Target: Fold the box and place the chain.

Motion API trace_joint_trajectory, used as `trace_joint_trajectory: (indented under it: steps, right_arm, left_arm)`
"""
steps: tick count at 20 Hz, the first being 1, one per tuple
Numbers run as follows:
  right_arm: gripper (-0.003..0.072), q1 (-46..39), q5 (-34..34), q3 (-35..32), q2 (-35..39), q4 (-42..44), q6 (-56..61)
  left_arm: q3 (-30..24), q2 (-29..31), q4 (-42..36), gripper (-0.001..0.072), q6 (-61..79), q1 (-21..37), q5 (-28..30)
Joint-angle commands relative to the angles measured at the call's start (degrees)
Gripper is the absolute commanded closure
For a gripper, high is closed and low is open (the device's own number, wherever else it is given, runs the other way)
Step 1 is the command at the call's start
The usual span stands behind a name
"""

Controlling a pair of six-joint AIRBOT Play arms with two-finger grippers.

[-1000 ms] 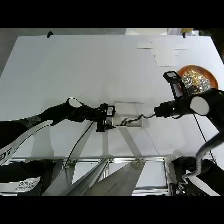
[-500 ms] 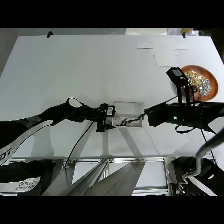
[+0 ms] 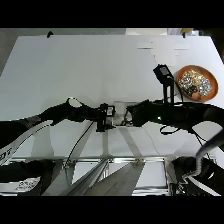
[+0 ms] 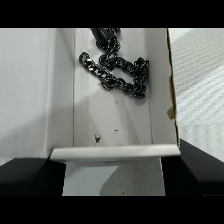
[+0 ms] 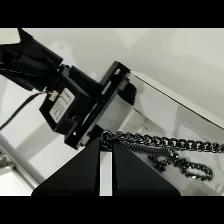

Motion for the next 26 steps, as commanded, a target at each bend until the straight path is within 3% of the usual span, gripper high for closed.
trace_joint_trajectory:
  steps: [1, 13, 14, 16, 20, 25, 26]
  right_arm:
    - [0.067, 1.53, -2.38, 0.07, -2.99, 0.07, 0.09]
    - [0.0669, 1.53, 1.16, -2.73, -9.51, -0.35, 2.03]
    - [0.0644, 1.53, 1.42, -3.41, -9.51, -0.35, 1.99]
    - [0.0447, 1.53, 2.19, -3.45, -9.51, -0.37, 1.75]
    - [0.0445, 1.25, 3.43, -0.61, -9.49, -3.65, -0.59]
    - [0.0447, -12.92, 11.21, 8.83, -9.49, -11.56, -0.57]
    - [0.0485, -17.25, 11.32, 9.33, -9.49, -12.98, -0.57]
  left_arm:
    - [-0.02, 0.04, 0.0, 0.0699, 0.0, 0.04, 0.02]
    - [-0.02, 0.04, 0.0, 0.0699, 0.0, 0.04, 0.02]
    - [-0.02, 0.04, -0.02, 0.0699, 0.0, 0.04, 0.02]
    - [-0.02, 0.04, 0.0, 0.0699, 0.0, 0.04, 0.02]
    - [-0.02, 0.04, 0.0, 0.0699, 0.0, 0.04, 0.02]
    - [-0.02, 0.04, 0.0, 0.0699, 0.0, 0.04, 0.02]
    - [-0.02, 0.04, 0.0, 0.0699, 0.0, 0.04, 0.02]
